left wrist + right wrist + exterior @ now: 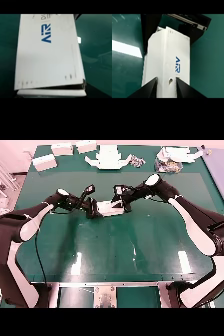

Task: Fold the box and place the chain.

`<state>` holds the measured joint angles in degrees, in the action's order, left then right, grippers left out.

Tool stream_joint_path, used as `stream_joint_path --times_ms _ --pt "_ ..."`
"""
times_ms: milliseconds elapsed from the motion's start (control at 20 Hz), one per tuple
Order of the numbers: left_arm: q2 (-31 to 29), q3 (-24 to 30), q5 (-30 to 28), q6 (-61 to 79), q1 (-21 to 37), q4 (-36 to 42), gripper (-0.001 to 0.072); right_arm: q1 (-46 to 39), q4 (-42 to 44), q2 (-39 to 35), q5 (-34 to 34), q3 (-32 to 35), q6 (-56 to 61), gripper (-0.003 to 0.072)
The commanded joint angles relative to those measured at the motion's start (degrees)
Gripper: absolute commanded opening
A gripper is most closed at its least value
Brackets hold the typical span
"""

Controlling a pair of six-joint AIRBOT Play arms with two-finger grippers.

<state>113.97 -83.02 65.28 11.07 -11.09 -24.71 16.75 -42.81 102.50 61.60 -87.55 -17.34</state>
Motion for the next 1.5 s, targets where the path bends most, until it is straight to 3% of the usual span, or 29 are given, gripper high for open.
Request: stream_joint_path --times_ms 0,550,800,1250,1450 --pt "0.0 0.0 0.3 0.3 0.0 -0.2 0.0488 0.0 0.1 -0.1 -0.3 -1.3 0.8 0.0271" --pt "0.0 0.0 0.3 0.4 -0.1 -0.3 0.0488 0.0 0.1 -0.1 -0.2 -3.5 0.8 0.0262" --pt "0.0 0.0 0.3 0.4 -0.1 -0.3 0.0488 -0.1 -0.6 0.0 3.3 -3.4 4.4 0.0261" --pt "0.0 0.0 0.3 0.4 -0.1 -0.3 0.0488 -0.1 -1.6 0.5 2.6 -1.4 6.0 0.0259" --pt "0.0 0.0 0.3 0.4 -0.1 -0.3 0.0488 -0.4 -0.2 0.5 7.7 -1.4 9.7 0.025"
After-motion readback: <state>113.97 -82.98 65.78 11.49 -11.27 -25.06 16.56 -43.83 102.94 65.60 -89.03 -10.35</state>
